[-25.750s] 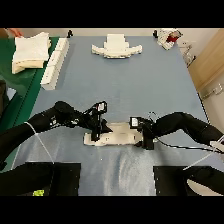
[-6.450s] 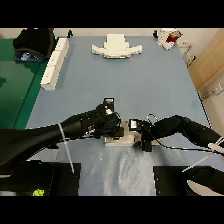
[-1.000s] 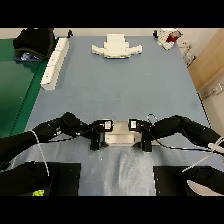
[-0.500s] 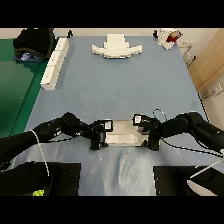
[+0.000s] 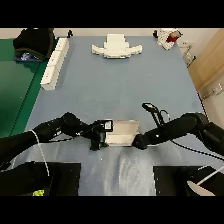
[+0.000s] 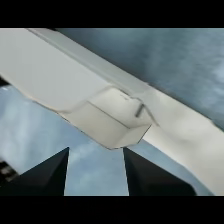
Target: Fold the box.
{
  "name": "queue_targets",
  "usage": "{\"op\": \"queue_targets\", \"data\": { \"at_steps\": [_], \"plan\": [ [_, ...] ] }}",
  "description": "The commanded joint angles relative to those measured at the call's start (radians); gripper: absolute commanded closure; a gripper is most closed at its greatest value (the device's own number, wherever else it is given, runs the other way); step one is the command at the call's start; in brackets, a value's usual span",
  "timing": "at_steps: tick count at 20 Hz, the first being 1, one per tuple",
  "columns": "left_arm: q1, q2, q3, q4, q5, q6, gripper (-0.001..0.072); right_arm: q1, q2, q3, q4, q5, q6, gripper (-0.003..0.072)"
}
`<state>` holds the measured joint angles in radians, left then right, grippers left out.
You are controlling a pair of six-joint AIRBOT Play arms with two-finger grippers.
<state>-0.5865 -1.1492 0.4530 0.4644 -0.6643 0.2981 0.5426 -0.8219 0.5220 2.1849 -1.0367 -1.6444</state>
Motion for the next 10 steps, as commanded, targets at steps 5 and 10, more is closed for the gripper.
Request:
{"op": "queue_targets", "data": {
  "at_steps": [5,10],
  "plan": [
    [0.000,0.001,0.000,0.000,0.000,0.000,0.0210,0.028,-0.139,0.117,0.212,0.286,0.126,0.0421],
    [0.000,0.001,0.000,0.000,0.000,0.000,0.0210,-0.053,-0.180,0.159,0.132,0.310,0.126,0.0420]
  ]
}}
